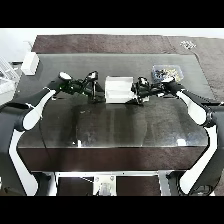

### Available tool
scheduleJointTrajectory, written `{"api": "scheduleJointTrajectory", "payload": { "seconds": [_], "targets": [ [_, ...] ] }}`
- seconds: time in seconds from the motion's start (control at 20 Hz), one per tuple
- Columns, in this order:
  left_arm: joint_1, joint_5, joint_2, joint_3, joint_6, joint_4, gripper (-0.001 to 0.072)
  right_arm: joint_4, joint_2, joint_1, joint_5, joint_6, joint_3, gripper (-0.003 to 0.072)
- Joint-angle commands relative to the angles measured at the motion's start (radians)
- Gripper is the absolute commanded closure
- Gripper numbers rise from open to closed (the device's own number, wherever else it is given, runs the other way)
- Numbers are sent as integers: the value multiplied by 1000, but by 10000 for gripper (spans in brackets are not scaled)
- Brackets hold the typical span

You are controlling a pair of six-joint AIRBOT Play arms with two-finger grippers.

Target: Fold the box and place the chain.

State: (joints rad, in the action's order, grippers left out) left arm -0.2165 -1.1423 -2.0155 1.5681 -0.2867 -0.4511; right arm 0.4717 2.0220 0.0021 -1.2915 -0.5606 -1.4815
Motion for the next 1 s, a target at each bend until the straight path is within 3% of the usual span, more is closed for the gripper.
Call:
{"api": "scheduleJointTrajectory", "payload": {
  "seconds": [0.0,0.65,0.95],
  "targets": [
    [0,-2,-4,0,1,3,-11,0,0,1,0,0,0,104],
    [-8,4,-46,0,-2,84,-11,0,0,1,0,0,0,104],
    [-56,91,-50,0,-26,68,-11,0,0,1,0,0,0,104]
  ]
}}
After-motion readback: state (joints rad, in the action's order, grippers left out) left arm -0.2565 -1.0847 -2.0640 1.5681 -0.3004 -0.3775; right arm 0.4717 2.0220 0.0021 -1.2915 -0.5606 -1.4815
